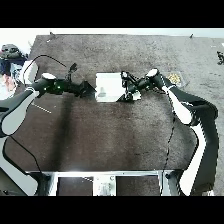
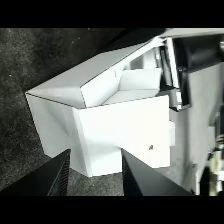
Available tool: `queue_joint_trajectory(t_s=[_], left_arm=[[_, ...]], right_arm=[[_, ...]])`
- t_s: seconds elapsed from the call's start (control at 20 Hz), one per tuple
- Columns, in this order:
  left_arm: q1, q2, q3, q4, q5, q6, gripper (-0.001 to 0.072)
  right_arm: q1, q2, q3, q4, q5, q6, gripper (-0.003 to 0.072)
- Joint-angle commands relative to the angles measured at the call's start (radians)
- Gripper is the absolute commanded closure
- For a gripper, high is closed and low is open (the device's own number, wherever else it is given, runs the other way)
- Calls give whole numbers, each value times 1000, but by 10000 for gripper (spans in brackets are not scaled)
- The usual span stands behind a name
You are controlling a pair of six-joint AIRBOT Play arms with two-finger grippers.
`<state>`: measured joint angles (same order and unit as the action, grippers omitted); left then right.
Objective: Fold the box and place the chain.
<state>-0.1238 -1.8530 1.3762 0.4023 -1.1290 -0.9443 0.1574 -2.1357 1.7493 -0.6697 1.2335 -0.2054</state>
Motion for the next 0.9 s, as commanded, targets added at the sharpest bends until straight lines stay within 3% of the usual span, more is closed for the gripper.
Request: queue_joint_trajectory(t_s=[0.0,0.4,0.85], left_arm=[[-33,1,74,161,24,-164,353],[-140,0,184,421,100,-476,354],[-206,-3,219,615,141,-726,354]], right_arm=[[0,-1,0,0,0,0,155],[0,-1,0,0,0,0,154],[0,-1,0,0,0,0,154]])
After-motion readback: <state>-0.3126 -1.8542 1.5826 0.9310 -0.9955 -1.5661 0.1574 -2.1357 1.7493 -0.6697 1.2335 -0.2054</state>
